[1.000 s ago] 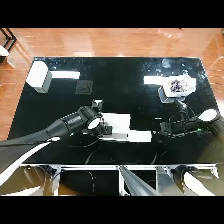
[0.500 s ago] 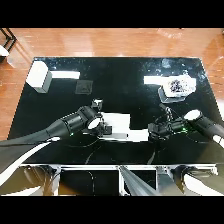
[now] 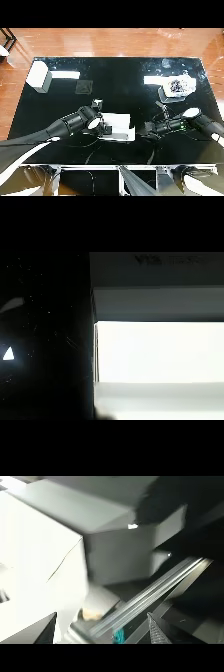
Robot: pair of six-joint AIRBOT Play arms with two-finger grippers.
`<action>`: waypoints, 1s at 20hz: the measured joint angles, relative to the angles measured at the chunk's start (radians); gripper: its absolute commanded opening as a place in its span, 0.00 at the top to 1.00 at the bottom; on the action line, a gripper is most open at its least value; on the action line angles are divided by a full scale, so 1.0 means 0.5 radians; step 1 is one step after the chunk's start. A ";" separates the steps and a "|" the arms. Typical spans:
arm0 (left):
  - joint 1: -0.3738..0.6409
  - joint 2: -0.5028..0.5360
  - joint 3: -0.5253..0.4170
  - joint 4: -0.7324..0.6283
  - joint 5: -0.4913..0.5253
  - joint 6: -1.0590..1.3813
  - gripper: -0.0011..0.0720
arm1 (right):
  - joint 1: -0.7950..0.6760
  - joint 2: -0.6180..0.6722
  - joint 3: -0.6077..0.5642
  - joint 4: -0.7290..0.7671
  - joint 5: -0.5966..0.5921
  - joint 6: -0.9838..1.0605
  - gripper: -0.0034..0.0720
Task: Fold the box and place the chain.
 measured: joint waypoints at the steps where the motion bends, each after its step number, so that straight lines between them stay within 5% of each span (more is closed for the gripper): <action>1: 0.000 0.000 0.001 0.000 0.000 0.000 0.96 | 0.026 0.000 0.010 0.014 0.007 -0.003 0.09; 13: 0.000 0.000 0.001 -0.001 0.001 -0.002 0.96 | 0.452 -0.001 0.152 0.176 -0.200 0.095 0.10; 20: 0.000 0.000 0.001 -0.002 0.002 -0.002 0.96 | 0.848 -0.001 0.278 -0.220 -0.539 0.615 0.10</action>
